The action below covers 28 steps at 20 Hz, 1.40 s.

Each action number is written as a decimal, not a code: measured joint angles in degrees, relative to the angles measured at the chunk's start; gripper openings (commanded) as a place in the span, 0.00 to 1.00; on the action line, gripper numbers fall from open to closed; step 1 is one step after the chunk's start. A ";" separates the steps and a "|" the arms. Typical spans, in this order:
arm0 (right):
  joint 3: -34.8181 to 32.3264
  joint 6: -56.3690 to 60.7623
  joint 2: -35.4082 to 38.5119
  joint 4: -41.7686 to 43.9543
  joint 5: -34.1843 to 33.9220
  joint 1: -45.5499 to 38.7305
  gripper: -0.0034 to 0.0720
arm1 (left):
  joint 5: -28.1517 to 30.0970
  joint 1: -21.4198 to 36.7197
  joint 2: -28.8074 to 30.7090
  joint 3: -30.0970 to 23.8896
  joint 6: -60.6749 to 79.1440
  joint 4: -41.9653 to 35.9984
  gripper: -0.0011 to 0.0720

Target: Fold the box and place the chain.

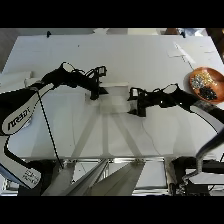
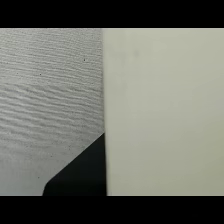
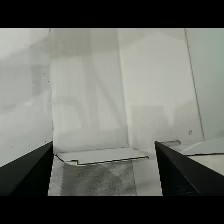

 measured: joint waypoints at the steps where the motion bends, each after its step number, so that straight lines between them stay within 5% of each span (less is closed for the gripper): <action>1: -0.02 1.27 0.02 0.17 -0.48 0.02 0.96 | 0.04 0.02 0.00 0.00 -0.02 0.00 0.03; 18: -0.02 12.94 3.37 1.55 -5.88 -0.90 0.96 | 0.07 0.02 0.00 0.00 -0.02 -0.02 0.03; 28: 0.00 7.34 2.89 5.49 -9.53 -3.02 0.96 | -0.04 0.02 -0.02 0.00 0.00 0.00 0.03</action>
